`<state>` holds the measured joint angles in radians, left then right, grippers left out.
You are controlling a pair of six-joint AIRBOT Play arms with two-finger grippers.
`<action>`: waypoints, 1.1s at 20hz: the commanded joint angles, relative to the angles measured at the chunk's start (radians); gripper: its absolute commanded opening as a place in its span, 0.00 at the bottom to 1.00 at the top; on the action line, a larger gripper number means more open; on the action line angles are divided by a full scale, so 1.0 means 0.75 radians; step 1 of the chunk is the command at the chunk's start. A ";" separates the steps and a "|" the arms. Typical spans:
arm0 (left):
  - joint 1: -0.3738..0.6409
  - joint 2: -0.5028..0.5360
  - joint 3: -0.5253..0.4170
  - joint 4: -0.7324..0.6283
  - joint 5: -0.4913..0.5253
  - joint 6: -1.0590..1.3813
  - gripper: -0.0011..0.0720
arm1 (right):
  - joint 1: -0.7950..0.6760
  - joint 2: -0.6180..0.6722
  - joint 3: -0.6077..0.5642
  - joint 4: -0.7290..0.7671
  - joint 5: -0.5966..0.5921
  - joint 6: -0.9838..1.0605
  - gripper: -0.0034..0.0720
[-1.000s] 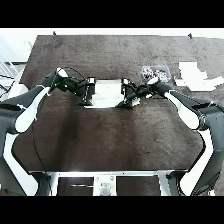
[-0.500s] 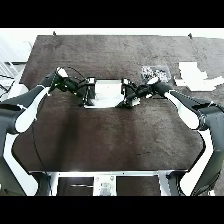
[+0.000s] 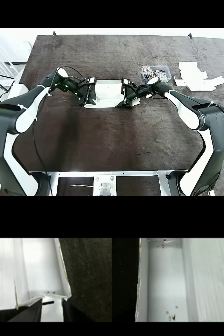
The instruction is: Fold the box and place the chain.
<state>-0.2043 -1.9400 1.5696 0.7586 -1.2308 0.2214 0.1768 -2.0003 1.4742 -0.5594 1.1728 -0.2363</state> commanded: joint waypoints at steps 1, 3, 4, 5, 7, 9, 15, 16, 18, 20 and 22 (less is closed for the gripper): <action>-0.029 -0.002 0.000 -0.044 0.037 0.031 0.43 | 0.002 -0.001 -0.001 0.001 -0.001 0.001 0.81; -0.040 -0.002 0.000 -0.048 0.068 0.031 0.42 | 0.002 -0.001 -0.001 0.001 -0.001 0.001 0.81; -0.043 -0.003 0.000 -0.065 0.070 0.031 0.33 | 0.002 -0.001 -0.001 0.001 -0.001 0.001 0.81; -0.043 -0.004 0.000 -0.077 0.070 0.031 0.35 | 0.002 -0.001 -0.001 0.001 -0.001 0.001 0.81; -0.043 -0.008 0.000 -0.079 0.071 0.031 0.61 | 0.002 -0.001 -0.001 0.001 -0.001 0.001 0.81; -0.043 -0.011 0.000 -0.079 0.070 0.025 0.70 | 0.002 -0.001 -0.001 0.001 -0.001 0.001 0.81; -0.042 -0.011 0.001 -0.074 0.070 0.015 0.70 | 0.002 -0.001 -0.001 0.001 -0.001 0.001 0.81; -0.042 -0.011 0.001 -0.073 0.070 -0.011 0.69 | 0.002 -0.001 -0.001 0.001 -0.001 0.001 0.81; -0.033 -0.011 0.002 -0.056 0.060 -0.057 0.69 | 0.002 -0.001 -0.001 0.001 -0.001 0.001 0.81; -0.011 -0.010 0.002 -0.034 0.032 -0.106 0.47 | 0.002 -0.001 -0.001 0.001 -0.001 0.001 0.81; 0.025 -0.009 0.002 -0.021 -0.025 -0.126 0.16 | 0.002 -0.001 -0.001 0.001 -0.001 0.001 0.81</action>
